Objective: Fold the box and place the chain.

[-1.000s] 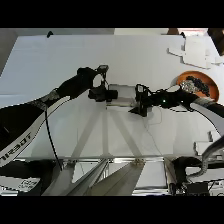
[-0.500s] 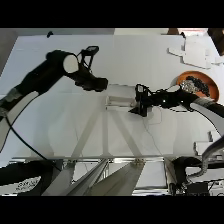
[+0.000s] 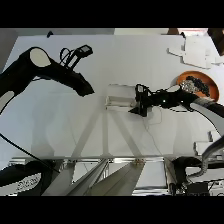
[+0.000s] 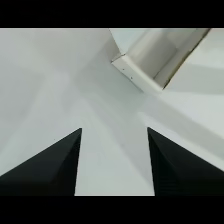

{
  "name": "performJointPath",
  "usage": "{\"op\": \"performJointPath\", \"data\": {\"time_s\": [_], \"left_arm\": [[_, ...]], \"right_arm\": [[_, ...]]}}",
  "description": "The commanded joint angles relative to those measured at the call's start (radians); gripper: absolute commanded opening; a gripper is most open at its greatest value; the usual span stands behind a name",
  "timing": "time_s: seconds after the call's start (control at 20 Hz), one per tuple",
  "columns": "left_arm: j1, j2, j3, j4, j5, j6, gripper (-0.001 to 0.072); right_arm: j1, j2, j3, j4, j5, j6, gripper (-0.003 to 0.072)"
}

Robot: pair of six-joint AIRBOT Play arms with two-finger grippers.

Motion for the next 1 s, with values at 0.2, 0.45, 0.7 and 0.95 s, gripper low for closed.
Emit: {"op": "performJointPath", "data": {"time_s": [0.2,0.45,0.7,0.95], "left_arm": [[0.083,-0.066,-0.147,-0.184,0.042,0.645,0.0512],[0.140,-0.131,-0.147,-0.306,0.040,0.942,0.0618],[0.156,-0.228,-0.147,-0.439,0.001,1.199,0.0697],[0.119,-0.315,-0.146,-0.621,-0.017,1.310,0.0696]], "right_arm": [[0.000,0.000,0.001,0.000,0.000,0.000,0.0503],[0.000,0.000,0.001,0.000,0.000,0.000,0.0503],[0.000,0.000,0.001,0.000,0.000,0.000,0.0503],[0.000,0.000,0.001,0.000,0.000,0.000,0.0503]]}}
